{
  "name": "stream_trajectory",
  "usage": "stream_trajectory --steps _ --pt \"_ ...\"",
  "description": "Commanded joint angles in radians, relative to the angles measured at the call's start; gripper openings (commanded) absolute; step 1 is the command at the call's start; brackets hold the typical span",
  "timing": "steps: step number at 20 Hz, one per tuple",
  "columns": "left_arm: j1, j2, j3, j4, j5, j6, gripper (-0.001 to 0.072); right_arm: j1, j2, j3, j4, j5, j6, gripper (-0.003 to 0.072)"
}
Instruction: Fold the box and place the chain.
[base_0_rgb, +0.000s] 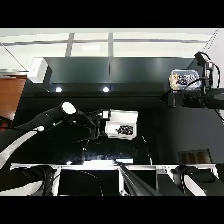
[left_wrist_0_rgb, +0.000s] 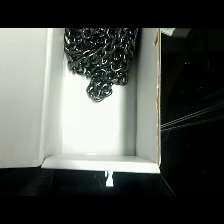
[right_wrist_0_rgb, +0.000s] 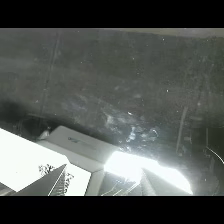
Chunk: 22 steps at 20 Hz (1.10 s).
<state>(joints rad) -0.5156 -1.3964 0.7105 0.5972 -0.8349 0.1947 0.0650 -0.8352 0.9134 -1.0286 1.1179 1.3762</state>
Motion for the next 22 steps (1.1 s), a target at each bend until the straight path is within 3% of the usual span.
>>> stream_trajectory --steps 1,2,6,10,13,16,19,22 --pt "0.000 -0.002 0.000 -0.004 -0.003 -0.014 0.0354 0.017 -0.002 -0.010 -0.024 -0.008 0.000 0.0559" --pt "0.000 -0.003 0.000 -0.004 0.001 -0.016 0.0354 0.045 -0.010 -0.019 -0.037 -0.010 -0.006 0.0718" --pt "0.000 -0.003 0.000 -0.007 0.016 -0.016 0.0354 0.171 -0.125 -0.020 -0.029 -0.119 -0.013 0.0717" --pt "0.000 -0.003 0.000 -0.007 0.017 -0.016 0.0354 0.188 -0.313 0.033 0.116 -0.188 -0.185 0.0714" --pt "0.000 -0.003 0.000 -0.007 0.017 -0.016 0.0354 0.190 -0.395 0.042 0.253 -0.065 -0.466 0.0714" --pt "0.000 -0.003 0.000 -0.007 0.023 -0.016 0.0354 0.195 -0.406 0.040 0.245 0.093 -0.738 0.0714" --pt "0.000 -0.003 0.000 -0.008 0.023 -0.016 0.0354 0.189 -0.365 0.040 0.193 0.161 -0.805 0.0713" --pt "0.000 -0.003 0.000 -0.007 0.023 -0.016 0.0354 0.189 -0.274 0.006 0.152 0.138 -0.814 0.0713"
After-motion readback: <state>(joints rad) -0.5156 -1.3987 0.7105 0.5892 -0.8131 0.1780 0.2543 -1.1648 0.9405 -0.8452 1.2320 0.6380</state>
